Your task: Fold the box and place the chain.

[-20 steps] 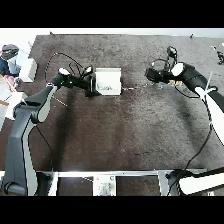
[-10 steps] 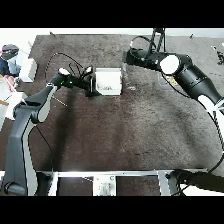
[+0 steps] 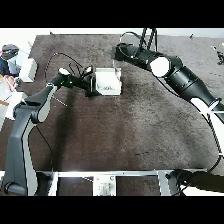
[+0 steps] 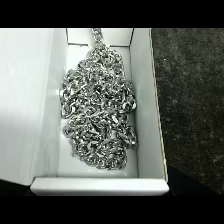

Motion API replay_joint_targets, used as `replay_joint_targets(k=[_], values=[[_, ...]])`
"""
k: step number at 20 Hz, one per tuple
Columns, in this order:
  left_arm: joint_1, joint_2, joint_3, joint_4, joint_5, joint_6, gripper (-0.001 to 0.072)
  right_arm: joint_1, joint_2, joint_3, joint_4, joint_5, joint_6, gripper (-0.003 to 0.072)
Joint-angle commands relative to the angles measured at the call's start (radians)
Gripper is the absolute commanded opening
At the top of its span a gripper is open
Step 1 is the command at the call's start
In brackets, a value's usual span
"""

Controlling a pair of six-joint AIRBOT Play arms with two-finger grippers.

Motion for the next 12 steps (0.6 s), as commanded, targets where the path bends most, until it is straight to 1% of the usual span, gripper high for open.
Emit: replay_joint_targets(k=[1, 4, 7, 11, 12], values=[[0.001, -0.001, 0.0, 0.0, 0.0, -0.002, 0.0482, 0.031, -0.004, 0.04, 0.007, -0.058, -0.007, 0.0011], [0.001, -0.001, 0.0, 0.0, 0.0, -0.002, 0.0481, 0.046, -0.004, 0.083, 0.003, -0.066, -0.026, 0.0011], [0.001, -0.001, 0.0, 0.0, 0.0, -0.002, 0.0482, 0.045, -0.011, 0.09, -0.001, -0.047, -0.064, 0.0011], [0.001, -0.001, 0.0, 0.0, 0.0, -0.002, 0.0481, 0.043, -0.077, 0.089, -0.028, 0.084, -0.063, 0.0011], [0.001, -0.001, 0.0, 0.0, 0.0, -0.002, 0.0481, 0.043, -0.101, 0.089, -0.055, 0.12, -0.063, 0.0012]])
